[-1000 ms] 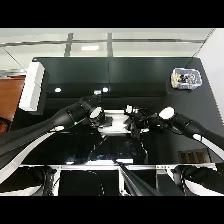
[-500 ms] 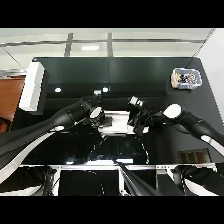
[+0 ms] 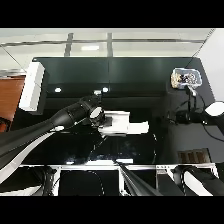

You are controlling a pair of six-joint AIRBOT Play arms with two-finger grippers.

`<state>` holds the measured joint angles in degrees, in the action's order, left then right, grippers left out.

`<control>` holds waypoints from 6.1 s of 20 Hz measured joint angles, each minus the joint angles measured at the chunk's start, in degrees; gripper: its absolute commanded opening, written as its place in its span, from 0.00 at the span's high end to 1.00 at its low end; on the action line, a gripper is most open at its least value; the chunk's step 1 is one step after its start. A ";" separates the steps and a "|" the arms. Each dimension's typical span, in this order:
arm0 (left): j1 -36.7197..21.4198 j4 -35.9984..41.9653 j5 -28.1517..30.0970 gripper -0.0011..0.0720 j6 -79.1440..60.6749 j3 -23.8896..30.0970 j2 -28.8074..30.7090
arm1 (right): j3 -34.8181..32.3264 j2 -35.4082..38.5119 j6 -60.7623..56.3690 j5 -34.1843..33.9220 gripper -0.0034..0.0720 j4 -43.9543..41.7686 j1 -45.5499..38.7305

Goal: Fold the box and place the chain.

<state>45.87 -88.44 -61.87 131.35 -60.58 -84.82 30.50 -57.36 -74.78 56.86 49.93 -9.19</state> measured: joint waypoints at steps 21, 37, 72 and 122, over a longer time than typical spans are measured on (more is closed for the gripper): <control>0.00 0.00 0.04 0.95 0.00 0.00 0.00 | 3.82 -14.23 13.60 6.21 0.13 -20.20 16.59; 0.00 0.00 0.07 0.95 0.04 0.00 0.00 | 15.63 -14.27 -9.14 1.22 0.49 -5.46 33.11; 0.00 0.09 0.15 0.95 0.00 0.00 0.00 | 28.68 -26.75 -58.29 4.33 0.94 32.94 52.37; 0.00 0.02 -0.09 0.95 0.02 0.00 0.00 | 15.04 -1.14 -48.83 -11.15 0.00 60.19 16.79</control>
<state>45.87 -88.42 -61.95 131.37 -60.58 -84.82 45.54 -58.50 -123.61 45.71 110.13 7.60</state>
